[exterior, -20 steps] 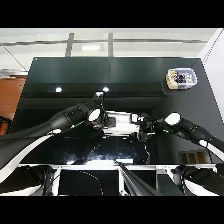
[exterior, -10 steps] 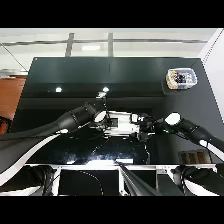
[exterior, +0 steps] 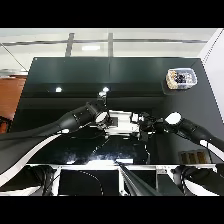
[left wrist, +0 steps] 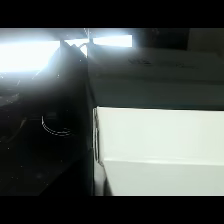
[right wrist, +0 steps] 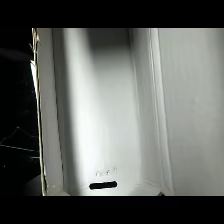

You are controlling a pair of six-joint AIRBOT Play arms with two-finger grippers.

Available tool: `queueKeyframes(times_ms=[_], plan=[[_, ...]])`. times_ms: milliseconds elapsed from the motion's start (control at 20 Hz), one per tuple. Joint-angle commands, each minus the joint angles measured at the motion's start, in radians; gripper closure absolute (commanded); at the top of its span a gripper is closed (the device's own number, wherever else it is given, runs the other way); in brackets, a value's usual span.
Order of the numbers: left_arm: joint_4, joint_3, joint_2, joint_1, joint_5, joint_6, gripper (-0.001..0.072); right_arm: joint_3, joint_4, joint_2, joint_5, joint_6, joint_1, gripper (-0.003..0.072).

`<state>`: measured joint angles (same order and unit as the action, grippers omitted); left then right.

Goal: Fold the box and place the chain.

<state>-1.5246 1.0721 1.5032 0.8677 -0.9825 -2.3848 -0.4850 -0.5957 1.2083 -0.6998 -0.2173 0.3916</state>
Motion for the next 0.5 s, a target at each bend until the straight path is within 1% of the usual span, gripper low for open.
queueKeyframes(times_ms=[0, 150, 200, 250, 300, 350, 450], plan=[[0.001, 0.019, 0.003, 0.002, 0.009, -0.004, 0.0682, 0.0, 0.0, 0.0, -0.003, 0.003, 0.001, 0.022], [-0.016, 0.035, 0.002, 0.002, 0.009, -0.002, 0.0682, 0.0, 0.0, 0.0, -0.003, 0.003, 0.001, 0.022], [-0.016, 0.035, 0.003, 0.002, 0.011, -0.002, 0.0667, 0.0, 0.0, 0.0, -0.003, 0.003, 0.001, 0.022], [-0.016, 0.035, 0.003, 0.002, 0.011, -0.002, 0.0545, 0.0, 0.0, 0.0, -0.003, 0.003, 0.001, 0.022], [-0.016, 0.035, 0.003, 0.002, 0.01, -0.002, 0.0403, 0.0, 0.0, 0.0, -0.003, 0.003, 0.001, 0.022], [-0.015, 0.035, 0.003, 0.002, 0.008, -0.002, 0.0336, 0.0, 0.0, 0.0, -0.003, 0.003, 0.001, 0.022], [-0.015, 0.035, 0.004, 0.002, 0.008, -0.002, 0.0327, 0.0, 0.0, 0.0, -0.003, 0.004, 0.001, 0.022]])
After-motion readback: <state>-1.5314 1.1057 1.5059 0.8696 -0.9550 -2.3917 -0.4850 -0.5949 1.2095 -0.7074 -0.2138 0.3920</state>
